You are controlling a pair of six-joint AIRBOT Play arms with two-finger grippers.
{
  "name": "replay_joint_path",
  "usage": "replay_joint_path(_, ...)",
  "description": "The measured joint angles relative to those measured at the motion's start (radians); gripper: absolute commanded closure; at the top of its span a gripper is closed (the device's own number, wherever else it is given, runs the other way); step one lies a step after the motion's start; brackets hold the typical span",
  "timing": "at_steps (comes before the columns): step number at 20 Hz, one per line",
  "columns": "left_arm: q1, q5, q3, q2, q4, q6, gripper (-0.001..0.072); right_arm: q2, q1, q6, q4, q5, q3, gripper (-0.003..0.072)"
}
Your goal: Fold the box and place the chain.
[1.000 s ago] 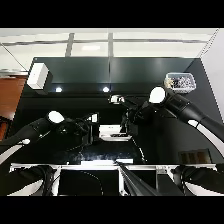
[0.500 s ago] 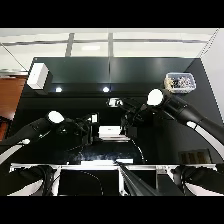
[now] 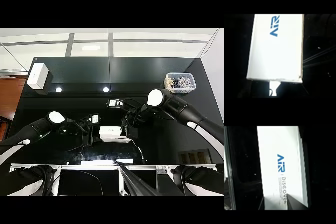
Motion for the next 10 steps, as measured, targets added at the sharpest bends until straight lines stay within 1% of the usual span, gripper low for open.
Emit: replay_joint_path(10,0.0,0.002,0.0,0.0,0.0,0.001,0.0358,0.013,0.0,0.003,-0.013,0.012,0.0,0.039)
